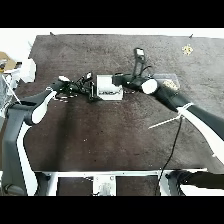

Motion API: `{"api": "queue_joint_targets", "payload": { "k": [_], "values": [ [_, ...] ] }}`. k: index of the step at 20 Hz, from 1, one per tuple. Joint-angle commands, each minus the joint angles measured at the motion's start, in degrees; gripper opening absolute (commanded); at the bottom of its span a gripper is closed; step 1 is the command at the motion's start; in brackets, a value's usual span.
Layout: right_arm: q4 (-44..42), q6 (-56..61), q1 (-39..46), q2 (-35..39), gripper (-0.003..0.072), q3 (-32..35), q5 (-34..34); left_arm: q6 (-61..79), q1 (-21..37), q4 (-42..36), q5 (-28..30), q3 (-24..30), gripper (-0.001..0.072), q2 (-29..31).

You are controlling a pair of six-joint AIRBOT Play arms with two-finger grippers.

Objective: Fold the box and place the chain.

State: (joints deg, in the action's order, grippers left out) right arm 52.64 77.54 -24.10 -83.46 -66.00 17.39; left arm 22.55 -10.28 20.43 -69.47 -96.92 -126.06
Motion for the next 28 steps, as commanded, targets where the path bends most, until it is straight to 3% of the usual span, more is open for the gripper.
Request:
{"api": "queue_joint_targets", "payload": {
  "k": [1,3,7,10,17,18,19,21,22,24,28],
  "values": [
    [6.2,1.8,9.3,2.4,0.0325,0.9,10.1,0.0,0.0,0.0,0.0,0.0,0.0288,0.0],
    [9.3,5.6,15.7,2.6,0.0325,4.1,10.8,0.0,0.0,0.0,0.0,0.0,0.0288,0.0],
    [7.4,9.9,23.0,-1.6,0.0325,9.9,5.6,0.0,0.0,0.0,0.0,0.0,0.0288,0.0],
    [2.8,9.5,21.7,-6.7,0.0325,8.5,1.4,0.0,0.0,0.0,0.0,0.0,0.0288,0.0],
    [1.9,11.1,19.2,-12.9,0.0322,5.6,-8.0,0.0,0.0,0.0,0.0,0.0,0.0287,0.0],
    [2.0,11.0,19.2,-12.9,0.019,5.6,-8.6,0.0,0.0,0.0,0.0,0.0,0.0288,0.0],
    [1.9,11.1,19.2,-12.9,0.0137,5.6,-9.3,0.0,0.0,0.0,0.0,0.0,0.0288,0.0],
    [1.3,11.0,19.2,-12.3,0.0133,5.6,-8.9,0.0,0.0,0.0,0.0,0.0,0.0288,0.0],
    [1.3,10.8,19.1,-11.0,0.0007,5.6,-7.0,0.0,0.0,0.0,0.0,0.0,0.0288,0.0],
    [3.2,9.1,17.6,-6.2,0.0001,5.6,-3.9,0.0,0.0,0.0,0.0,0.0,0.0288,0.0],
    [6.6,8.5,13.0,6.7,0.0001,5.6,-4.0,0.0,0.0,0.0,0.0,0.0,0.0287,0.0]
  ]
}}
